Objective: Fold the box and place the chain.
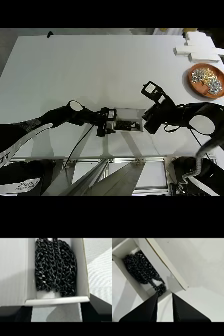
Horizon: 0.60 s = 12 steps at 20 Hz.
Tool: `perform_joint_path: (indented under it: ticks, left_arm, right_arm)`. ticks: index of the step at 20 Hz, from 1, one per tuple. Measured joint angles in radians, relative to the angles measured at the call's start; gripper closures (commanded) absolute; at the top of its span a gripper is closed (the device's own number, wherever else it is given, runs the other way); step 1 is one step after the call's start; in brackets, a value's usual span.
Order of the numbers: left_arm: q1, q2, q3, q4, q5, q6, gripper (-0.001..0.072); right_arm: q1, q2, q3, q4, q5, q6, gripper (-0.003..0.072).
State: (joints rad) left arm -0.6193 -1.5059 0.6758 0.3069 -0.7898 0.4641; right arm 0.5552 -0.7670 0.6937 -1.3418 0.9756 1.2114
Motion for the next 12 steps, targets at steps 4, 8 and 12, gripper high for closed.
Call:
perform_joint_path:
  ticks: [4,8,12]
  left_arm:
    - [0.000,0.000,0.000,0.000,0.000,0.000,0.0437]
    - [0.000,0.000,0.000,0.000,0.000,0.000,0.0437]
    - [0.000,0.000,0.000,0.000,0.000,0.000,0.0437]
  right_arm:
    - [-0.069,-0.047,0.124,0.030,0.041,-0.043,0.0490]
    - [-0.166,-0.177,0.243,0.068,0.079,-0.097,0.0645]
    - [-0.193,-0.313,0.280,0.106,0.082,-0.194,0.0667]
